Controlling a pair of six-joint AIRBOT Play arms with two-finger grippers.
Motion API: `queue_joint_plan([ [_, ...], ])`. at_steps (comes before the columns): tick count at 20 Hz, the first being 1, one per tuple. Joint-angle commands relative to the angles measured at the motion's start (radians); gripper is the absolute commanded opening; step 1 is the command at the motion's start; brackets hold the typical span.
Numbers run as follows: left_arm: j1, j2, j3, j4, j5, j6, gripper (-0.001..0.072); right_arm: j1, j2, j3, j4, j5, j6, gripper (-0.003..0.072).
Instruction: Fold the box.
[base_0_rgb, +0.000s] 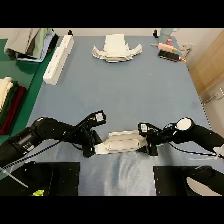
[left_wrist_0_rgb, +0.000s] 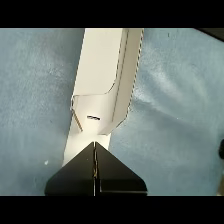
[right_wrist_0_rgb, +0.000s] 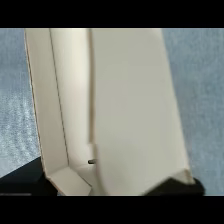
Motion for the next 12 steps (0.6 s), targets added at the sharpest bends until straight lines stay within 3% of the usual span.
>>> queue_joint_plan([
  [1,-0.009,0.064,0.03,0.028,-0.119,-0.344,0.002,0.0,0.0,0.0,0.0,0.0,0.0,0.0601],
  [6,-0.037,-0.097,0.066,-0.293,0.043,-0.359,0.0019,0.0,0.0,0.0,0.0,0.0,0.0,0.0601],
  [12,-0.017,-0.365,0.22,-0.309,0.171,-0.362,0.0019,0.0,0.0,0.0,0.0,0.0,0.0,0.0601],
])
